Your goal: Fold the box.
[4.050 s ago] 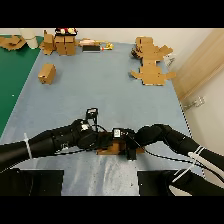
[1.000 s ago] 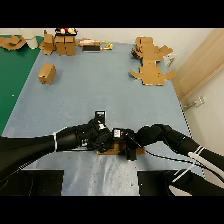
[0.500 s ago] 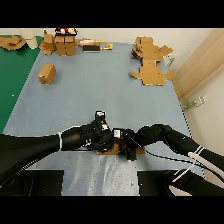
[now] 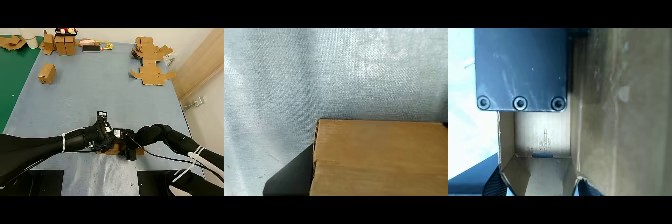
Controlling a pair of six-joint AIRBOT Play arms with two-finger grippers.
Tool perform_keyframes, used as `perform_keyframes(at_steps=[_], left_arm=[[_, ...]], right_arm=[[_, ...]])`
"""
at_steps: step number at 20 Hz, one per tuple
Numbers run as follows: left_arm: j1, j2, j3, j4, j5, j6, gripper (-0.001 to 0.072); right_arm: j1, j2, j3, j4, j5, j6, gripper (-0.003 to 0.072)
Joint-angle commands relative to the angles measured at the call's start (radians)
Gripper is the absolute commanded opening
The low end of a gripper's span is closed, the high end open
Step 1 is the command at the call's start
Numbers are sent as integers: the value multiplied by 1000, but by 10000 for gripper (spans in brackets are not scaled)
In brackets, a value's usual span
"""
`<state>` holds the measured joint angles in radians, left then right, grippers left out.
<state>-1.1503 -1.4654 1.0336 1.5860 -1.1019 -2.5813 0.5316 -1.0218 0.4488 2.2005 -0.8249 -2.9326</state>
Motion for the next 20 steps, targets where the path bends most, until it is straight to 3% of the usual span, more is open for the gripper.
perform_keyframes(at_steps=[1,6,7,8,13,20], left_arm=[[-10,-1,1,-11,11,4,14],[-10,0,1,-14,14,4,15],[-10,1,2,-14,18,4,134],[-10,1,5,-14,18,-7,368],[-10,8,6,-23,8,-14,374],[-7,93,6,-15,-13,-15,374]], right_arm=[[0,0,1,0,1,0,502],[0,0,1,-1,1,0,501],[0,0,1,-1,1,0,501],[0,0,1,0,1,0,502],[0,0,1,-1,1,0,502],[0,0,1,-1,1,0,502]])
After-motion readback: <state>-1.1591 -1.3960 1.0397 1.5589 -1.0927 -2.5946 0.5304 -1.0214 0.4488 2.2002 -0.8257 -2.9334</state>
